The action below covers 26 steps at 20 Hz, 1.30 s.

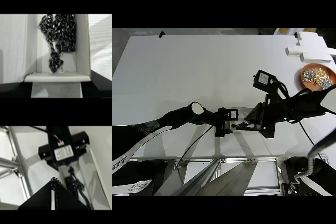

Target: Fold the box and place the chain.

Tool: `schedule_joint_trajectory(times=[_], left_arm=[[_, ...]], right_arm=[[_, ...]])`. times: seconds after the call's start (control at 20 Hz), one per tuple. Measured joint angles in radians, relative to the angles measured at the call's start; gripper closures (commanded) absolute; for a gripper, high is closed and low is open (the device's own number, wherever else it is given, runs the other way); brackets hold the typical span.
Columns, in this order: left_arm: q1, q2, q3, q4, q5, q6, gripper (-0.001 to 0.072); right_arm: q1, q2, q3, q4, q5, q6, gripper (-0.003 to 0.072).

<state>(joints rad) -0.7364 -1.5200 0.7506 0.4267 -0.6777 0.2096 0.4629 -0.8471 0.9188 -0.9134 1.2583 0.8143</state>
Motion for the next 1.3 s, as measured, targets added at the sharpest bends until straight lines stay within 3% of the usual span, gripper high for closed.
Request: schedule_joint_trajectory(times=[0.35, 0.5, 0.85, 0.95, 1.2, 1.3], left_arm=[[0.0, 0.0, 0.0, 0.0, 0.0, 0.0, 0.0499], [0.0, 0.0, 0.0, 0.0, 0.0, 0.0, 0.0499], [0.0, 0.0, 0.0, 0.0, 0.0, 0.0, 0.0499], [0.0, 0.0, 0.0, 0.0, 0.0, 0.0, 0.0499], [0.0, 0.0, 0.0, 0.0, 0.0, 0.0, 0.0499], [0.0, 0.0, 0.0, 0.0, 0.0, 0.0, 0.0499]], right_arm=[[0.076, -0.117, -0.015, -0.056, -0.045, 0.012, 0.0667], [0.082, -0.166, -0.023, -0.093, -0.056, 0.029, 0.0459], [0.035, -0.153, -0.029, -0.154, -0.036, 0.045, 0.0474], [-0.016, -0.122, -0.029, -0.184, 0.01, 0.046, 0.0539], [-0.142, -0.089, -0.071, -0.276, 0.1, 0.051, 0.0526], [-0.176, -0.086, -0.118, -0.294, 0.089, 0.053, 0.0477]])
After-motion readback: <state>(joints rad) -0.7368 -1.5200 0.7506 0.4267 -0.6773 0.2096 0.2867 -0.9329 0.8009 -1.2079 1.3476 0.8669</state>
